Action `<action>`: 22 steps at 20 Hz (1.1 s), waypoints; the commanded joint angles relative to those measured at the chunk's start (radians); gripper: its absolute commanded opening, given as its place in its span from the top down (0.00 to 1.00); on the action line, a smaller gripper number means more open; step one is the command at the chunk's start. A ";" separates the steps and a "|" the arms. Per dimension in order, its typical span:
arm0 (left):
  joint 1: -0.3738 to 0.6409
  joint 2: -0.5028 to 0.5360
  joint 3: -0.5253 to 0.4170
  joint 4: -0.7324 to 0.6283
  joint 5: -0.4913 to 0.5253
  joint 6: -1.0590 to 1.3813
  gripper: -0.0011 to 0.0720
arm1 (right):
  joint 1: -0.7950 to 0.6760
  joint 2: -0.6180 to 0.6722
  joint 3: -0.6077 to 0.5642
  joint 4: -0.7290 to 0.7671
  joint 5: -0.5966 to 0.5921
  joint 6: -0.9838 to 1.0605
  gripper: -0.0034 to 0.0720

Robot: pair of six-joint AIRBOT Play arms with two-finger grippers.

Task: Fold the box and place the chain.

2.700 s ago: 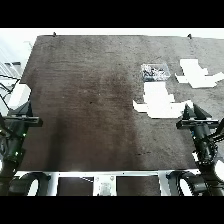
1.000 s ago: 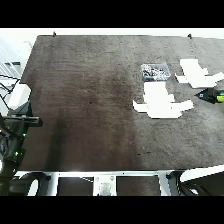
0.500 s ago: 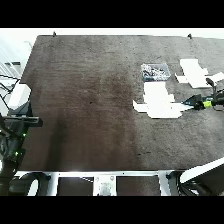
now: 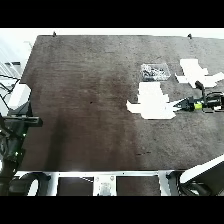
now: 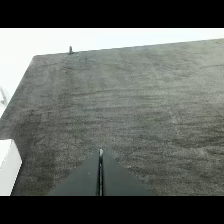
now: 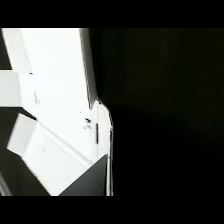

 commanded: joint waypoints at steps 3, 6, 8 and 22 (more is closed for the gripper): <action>0.000 0.000 0.000 0.000 0.001 0.000 0.96 | 0.093 0.164 -0.332 0.228 -0.159 -0.061 0.94; 0.000 0.000 0.000 0.000 0.001 0.000 0.96 | 0.237 0.243 -0.463 0.355 -0.238 -0.080 0.94; 0.000 0.000 0.000 0.000 0.000 0.000 0.96 | 0.351 0.290 -0.508 0.411 -0.335 -0.079 0.94; 0.000 0.000 0.002 0.000 -0.025 0.000 0.96 | 0.800 0.419 -0.547 0.550 -0.848 -0.143 0.94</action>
